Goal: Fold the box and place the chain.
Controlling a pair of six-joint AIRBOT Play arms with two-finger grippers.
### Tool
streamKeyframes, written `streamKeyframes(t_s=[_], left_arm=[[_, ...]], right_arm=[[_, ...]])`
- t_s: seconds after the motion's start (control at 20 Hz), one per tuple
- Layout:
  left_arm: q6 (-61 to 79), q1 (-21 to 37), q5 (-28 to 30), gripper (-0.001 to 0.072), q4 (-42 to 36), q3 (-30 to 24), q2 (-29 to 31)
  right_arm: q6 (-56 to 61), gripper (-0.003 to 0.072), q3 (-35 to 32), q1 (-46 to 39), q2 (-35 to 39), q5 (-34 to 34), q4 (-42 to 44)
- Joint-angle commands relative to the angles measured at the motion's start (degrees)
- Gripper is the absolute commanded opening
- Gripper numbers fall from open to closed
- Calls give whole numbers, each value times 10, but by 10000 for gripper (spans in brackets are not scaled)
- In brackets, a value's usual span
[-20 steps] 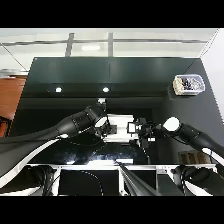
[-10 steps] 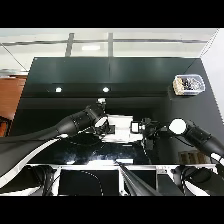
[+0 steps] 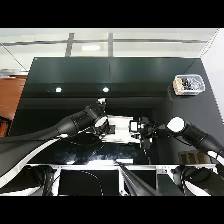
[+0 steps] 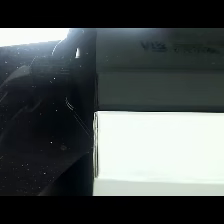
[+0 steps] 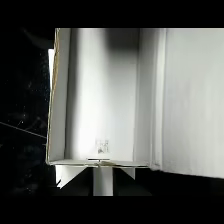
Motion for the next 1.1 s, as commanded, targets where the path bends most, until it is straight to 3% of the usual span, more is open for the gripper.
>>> streamKeyframes(t_s=[0.0, 0.15, 0.35, 0.55, 0.6, 0.65, 0.7, 0.75, 0.8, 0.85, 0.9, 0.95, 1.0, 1.05], left_arm=[[0, 0, 1, 33, -7, 0, 0], [0, 0, 2, 33, -7, 0, 0], [0, 0, 1, 33, -7, 0, 0], [0, 0, 1, 33, -7, 0, 0], [0, 0, 1, 33, -7, 0, 0], [0, 0, 1, 33, -7, 0, 0], [0, 0, 1, 33, -7, 0, 0], [0, 0, 1, 33, -7, 0, 0], [0, 0, 1, 33, -7, 0, 0], [0, 0, 1, 33, -7, 0, 0], [0, 0, 1, 33, -7, 0, 0], [0, 0, 1, 33, -7, 0, 0], [0, 0, 1, 33, -7, 0, 0], [0, 0, 1, 33, -7, 0, 0]], right_arm=[[-10, 138, 0, 1, -3, 3, 49], [-10, 139, 0, 19, -22, -19, 114], [4, 138, 0, 47, -45, -74, 118], [5, 149, 0, 47, -45, -66, 106], [12, 330, 0, 47, -45, -67, 107], [13, 387, 0, 47, -45, -66, 107], [13, 364, 0, 47, -45, -66, 107], [13, 195, 0, 47, -45, -66, 107], [13, 245, 0, 47, -45, -66, 108], [15, 398, 0, 47, -45, -68, 110], [15, 428, 0, 47, -45, -73, 109], [15, 401, 0, 44, -45, -76, 107], [26, 78, 0, 39, -42, -76, 107], [51, 28, 2, 32, -34, -75, 107]])
